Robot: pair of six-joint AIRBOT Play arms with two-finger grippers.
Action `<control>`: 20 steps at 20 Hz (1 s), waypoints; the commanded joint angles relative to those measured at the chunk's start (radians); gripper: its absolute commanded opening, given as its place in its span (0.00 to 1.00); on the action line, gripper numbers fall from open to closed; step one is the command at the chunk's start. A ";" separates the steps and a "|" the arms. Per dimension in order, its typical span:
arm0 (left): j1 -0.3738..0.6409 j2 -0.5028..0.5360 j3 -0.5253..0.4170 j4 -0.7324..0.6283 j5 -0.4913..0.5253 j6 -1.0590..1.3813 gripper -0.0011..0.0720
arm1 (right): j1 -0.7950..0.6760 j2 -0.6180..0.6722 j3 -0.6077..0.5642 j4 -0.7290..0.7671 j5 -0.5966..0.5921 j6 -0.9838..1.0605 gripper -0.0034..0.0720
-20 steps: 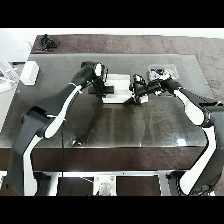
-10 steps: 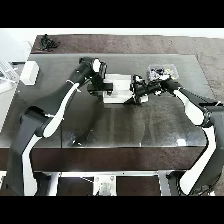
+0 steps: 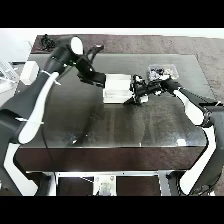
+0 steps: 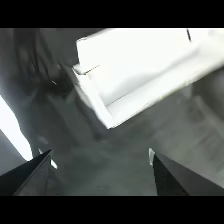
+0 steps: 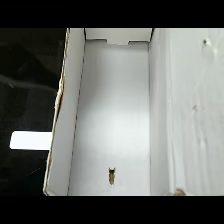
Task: Fold the box and place the chain.
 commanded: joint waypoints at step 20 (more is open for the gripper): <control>0.216 -0.045 -0.618 -0.908 0.402 1.847 1.00 | 0.000 0.000 0.000 0.000 0.000 0.000 0.82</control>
